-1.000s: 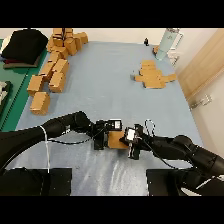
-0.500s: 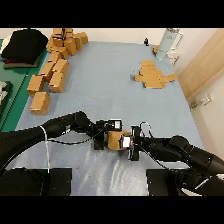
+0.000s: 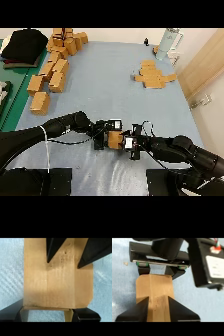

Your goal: Fold the box.

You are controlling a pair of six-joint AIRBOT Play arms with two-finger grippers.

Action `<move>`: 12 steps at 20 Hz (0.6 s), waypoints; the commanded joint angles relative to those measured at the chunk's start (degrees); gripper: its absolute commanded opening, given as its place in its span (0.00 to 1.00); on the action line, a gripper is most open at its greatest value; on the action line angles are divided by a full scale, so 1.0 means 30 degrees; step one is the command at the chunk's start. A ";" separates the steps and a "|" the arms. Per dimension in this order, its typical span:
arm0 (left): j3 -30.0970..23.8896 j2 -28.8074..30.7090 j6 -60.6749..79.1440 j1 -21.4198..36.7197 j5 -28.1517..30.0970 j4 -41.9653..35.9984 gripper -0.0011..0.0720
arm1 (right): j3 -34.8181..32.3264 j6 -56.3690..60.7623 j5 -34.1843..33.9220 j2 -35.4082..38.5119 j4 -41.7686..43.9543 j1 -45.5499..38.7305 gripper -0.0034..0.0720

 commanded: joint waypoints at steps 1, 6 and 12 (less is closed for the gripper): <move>0.0022 0.0000 0.0007 0.0000 0.0007 0.0007 0.58 | 0.0015 -0.0947 0.0044 -0.0678 0.0350 0.0015 0.58; 0.0022 0.0000 0.0007 0.0000 0.0007 0.0007 0.58 | 0.0029 -0.1807 0.0525 -0.1654 0.0597 0.0015 0.58; 0.0022 0.0000 0.0007 0.0000 0.0000 0.0007 0.58 | 0.0160 -0.1865 0.0641 -0.1763 0.0612 0.0073 0.58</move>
